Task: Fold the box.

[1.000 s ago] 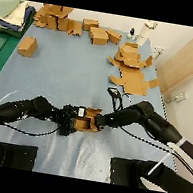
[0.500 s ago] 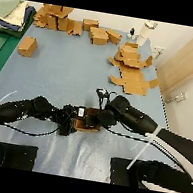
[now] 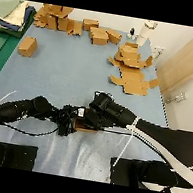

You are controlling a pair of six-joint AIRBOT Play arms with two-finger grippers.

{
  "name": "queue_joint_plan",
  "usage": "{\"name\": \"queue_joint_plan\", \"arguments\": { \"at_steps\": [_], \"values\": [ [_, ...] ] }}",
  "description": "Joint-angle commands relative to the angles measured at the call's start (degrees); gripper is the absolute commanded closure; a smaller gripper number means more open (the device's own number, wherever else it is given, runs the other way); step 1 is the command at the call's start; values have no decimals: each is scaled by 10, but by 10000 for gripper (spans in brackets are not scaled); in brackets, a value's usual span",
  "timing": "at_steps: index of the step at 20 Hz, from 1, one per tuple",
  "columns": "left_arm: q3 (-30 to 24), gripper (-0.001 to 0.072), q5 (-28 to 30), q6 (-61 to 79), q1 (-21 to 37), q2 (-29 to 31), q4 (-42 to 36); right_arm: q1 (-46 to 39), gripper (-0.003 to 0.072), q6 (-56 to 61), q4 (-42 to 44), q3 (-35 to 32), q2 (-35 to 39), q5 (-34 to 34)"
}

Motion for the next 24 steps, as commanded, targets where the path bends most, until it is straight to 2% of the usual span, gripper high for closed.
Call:
{"name": "queue_joint_plan", "arguments": {
  "at_steps": [1,5,6,7,8,15,24],
  "values": [
    [0,232,2,1,-1,0,-2,3,681,11,8,4,-8,2],
    [0,232,2,1,-1,0,-2,3,674,3,9,7,-8,2],
    [0,232,2,1,-1,0,-2,3,572,1,9,10,-7,-3],
    [0,232,2,1,-1,0,-2,3,440,1,7,14,-4,-16],
    [0,232,2,1,-1,0,-2,3,377,1,2,16,0,-27],
    [0,232,2,1,-1,0,-2,2,377,25,-21,21,51,-77],
    [0,232,2,1,-1,0,-2,3,377,27,-24,20,66,-81]
  ]
}}
